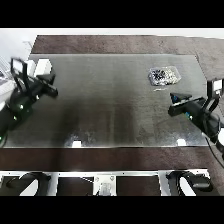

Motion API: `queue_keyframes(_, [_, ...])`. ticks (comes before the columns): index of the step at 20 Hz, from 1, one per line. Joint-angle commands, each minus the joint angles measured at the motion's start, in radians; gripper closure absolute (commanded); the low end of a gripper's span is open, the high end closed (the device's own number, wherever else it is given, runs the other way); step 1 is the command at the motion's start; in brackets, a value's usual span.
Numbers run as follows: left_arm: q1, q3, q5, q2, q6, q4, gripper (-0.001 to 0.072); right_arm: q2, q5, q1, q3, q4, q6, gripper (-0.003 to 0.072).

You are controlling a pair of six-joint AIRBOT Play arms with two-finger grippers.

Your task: Fold the box and place the chain.

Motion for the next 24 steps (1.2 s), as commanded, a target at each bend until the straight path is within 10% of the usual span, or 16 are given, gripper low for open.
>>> queue_keyframes(1, [-0.006, -0.217, -0.087, 0.063, 0.208, -0.204, 0.0696, 0.134, -0.013, 0.000, -0.153, 0.001, -0.008, 0.0683])
queue_keyframes(6, [-0.006, -0.399, -0.163, 0.063, 0.456, -0.466, 0.0694, 0.322, -0.014, 0.000, -0.320, 0.000, 0.014, 0.0682])
queue_keyframes(24, [-0.006, -0.407, -0.117, 0.062, 0.462, -0.472, 0.0689, 0.360, -0.017, 0.000, -0.369, 0.000, 0.014, 0.0682])
